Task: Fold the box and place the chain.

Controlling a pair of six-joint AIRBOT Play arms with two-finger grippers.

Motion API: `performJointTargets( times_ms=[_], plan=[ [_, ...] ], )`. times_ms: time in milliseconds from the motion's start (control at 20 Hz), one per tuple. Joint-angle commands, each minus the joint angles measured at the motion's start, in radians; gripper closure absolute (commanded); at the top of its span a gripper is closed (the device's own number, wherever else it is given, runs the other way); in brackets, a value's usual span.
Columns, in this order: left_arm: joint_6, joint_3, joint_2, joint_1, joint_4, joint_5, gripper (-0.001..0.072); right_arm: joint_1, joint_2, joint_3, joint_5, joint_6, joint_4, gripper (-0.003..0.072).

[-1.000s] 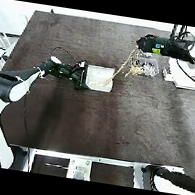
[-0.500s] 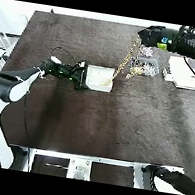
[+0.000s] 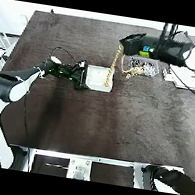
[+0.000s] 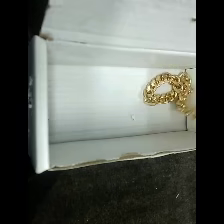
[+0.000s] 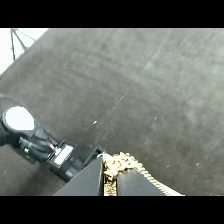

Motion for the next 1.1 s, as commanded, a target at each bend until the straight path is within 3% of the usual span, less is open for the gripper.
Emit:
performJointTargets(
  times_ms=[0, 200, 600, 650, 700, 750, 900, 1050],
  plan=[
    [0.000, 0.000, 0.000, 0.000, 0.001, 0.000, 0.0373, 0.037, 0.000, -0.096, -0.108, 0.026, 0.005, 0.0678],
    [0.000, 0.000, -0.001, 0.000, 0.001, 0.000, 0.0373, 0.089, -0.068, -0.156, -0.209, 0.039, 0.016, 0.0678],
    [0.000, 0.000, 0.000, 0.000, 0.001, 0.001, 0.0374, 0.136, -0.395, -0.156, -0.307, 0.048, 0.064, 0.0675],
    [0.000, 0.000, 0.000, 0.000, 0.001, 0.001, 0.0373, 0.131, -0.420, -0.156, -0.308, 0.048, 0.064, 0.0551],
    [0.000, 0.000, 0.000, 0.000, 0.001, 0.001, 0.0373, 0.122, -0.423, -0.156, -0.304, 0.048, 0.063, 0.0333],
    [0.000, 0.000, 0.000, 0.000, 0.001, 0.001, 0.0373, 0.107, -0.411, -0.156, -0.304, 0.048, 0.058, 0.0256],
    [0.000, 0.000, 0.000, 0.000, 0.001, 0.000, 0.0373, 0.033, -0.312, -0.156, -0.266, 0.048, 0.011, 0.0262],
    [0.000, 0.000, -0.001, 0.000, 0.001, 0.001, 0.0373, -0.079, -0.201, -0.181, -0.217, 0.048, -0.050, 0.0315]
  ],
)
